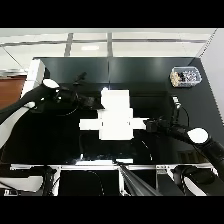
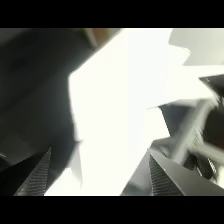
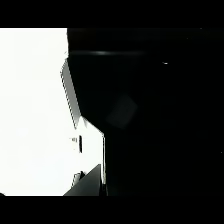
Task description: Fold the box and place the chain.
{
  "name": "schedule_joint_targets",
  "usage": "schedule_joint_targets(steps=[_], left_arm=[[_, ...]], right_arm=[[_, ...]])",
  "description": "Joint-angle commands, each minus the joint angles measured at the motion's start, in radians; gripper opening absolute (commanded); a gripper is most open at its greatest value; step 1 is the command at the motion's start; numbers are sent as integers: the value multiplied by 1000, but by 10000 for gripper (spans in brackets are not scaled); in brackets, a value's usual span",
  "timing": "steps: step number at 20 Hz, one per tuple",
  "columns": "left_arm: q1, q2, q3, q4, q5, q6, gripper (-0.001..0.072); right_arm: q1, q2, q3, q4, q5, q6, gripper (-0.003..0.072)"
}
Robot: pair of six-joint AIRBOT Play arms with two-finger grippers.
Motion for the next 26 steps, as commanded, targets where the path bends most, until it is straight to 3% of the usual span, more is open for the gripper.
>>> schedule_joint_targets(steps=[1,5,7,12,13,14,15,19,21,22,25,26], left_arm=[[-32,-149,127,2,-212,97,665],[-89,-242,285,179,-293,124,478],[-111,-276,340,200,-337,156,446],[-129,-324,407,195,-418,225,30],[-126,-323,409,195,-418,228,25],[-123,-323,413,195,-420,227,25],[-120,-319,418,196,-419,227,24],[-119,-237,405,197,-408,194,20],[-134,-127,311,196,-356,236,20],[-146,-45,227,196,-280,284,20],[-168,186,-42,143,165,546,27],[-175,217,-100,102,261,710,27]], right_arm=[[2,1,-1,2,6,0,19],[2,1,-1,1,27,-1,18],[2,1,-1,0,31,-1,19],[2,1,-1,-10,33,-1,34],[2,1,1,-27,34,-1,261],[1,1,11,-52,41,0,611],[-4,1,41,-108,78,-1,691],[-58,1,262,-424,325,-9,691],[-61,1,349,-602,369,-35,690],[-61,1,369,-658,362,-34,690],[-60,1,371,-589,291,-42,690],[-59,-2,370,-565,277,-88,690]])
